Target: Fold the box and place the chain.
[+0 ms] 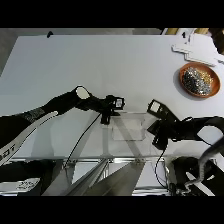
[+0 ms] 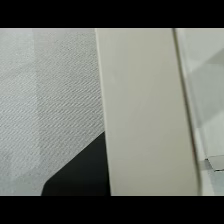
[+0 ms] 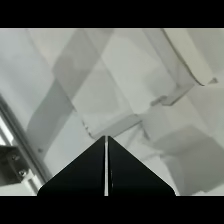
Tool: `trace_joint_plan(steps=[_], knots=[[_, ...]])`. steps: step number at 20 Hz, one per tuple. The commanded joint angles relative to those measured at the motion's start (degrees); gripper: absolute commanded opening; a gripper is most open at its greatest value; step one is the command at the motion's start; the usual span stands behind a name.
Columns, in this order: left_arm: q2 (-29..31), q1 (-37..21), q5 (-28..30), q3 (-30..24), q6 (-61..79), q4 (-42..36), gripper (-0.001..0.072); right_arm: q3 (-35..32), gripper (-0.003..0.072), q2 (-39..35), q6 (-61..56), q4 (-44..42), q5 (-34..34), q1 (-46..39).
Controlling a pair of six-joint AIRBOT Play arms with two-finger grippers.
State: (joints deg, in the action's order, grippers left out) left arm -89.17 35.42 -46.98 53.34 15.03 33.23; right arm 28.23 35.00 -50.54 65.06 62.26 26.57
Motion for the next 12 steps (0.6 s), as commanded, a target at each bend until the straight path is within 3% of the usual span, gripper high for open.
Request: trace_joint_plan(steps=[1, 2, 3, 4, 6, 9, 10, 12], knots=[[-0.02, 0.02, -0.04, -0.02, 0.0, 0.02, 0.0012, -2.19, 0.0022, 0.15, 13.75, -4.96, 0.63, 0.04], [-0.02, 0.02, -0.02, -0.02, 0.0, 0.02, 0.0012, -2.38, 0.0024, 0.09, 18.29, -5.92, 0.35, -0.24], [-0.04, 0.02, 0.09, -0.02, 0.0, -0.02, 0.0012, -2.56, 0.0096, 0.0, 22.32, -5.99, -0.48, -1.09], [-0.02, 0.02, -0.24, -0.02, 0.0, -0.02, 0.0012, -2.93, 0.025, -0.13, 25.88, -5.05, -2.29, -0.74], [-0.04, 0.02, -0.37, -0.02, 0.0, -0.02, 0.0012, -5.29, 0.0485, -0.92, 29.31, -4.46, -9.44, 1.03], [-0.04, 0.02, -0.39, -0.02, 0.0, 0.0, 0.0012, -10.86, 0.0561, -2.64, 35.19, -0.31, -19.23, 4.7], [-0.04, 0.04, -0.39, -0.02, 0.0, 0.0, 0.0012, -12.72, 0.0673, -2.69, 35.45, 1.29, -22.12, 6.6], [-0.04, 0.02, -0.39, -0.02, 0.0, 0.0, 0.0012, -16.02, 0.0699, -2.69, 35.43, 2.19, -26.34, 10.23]])
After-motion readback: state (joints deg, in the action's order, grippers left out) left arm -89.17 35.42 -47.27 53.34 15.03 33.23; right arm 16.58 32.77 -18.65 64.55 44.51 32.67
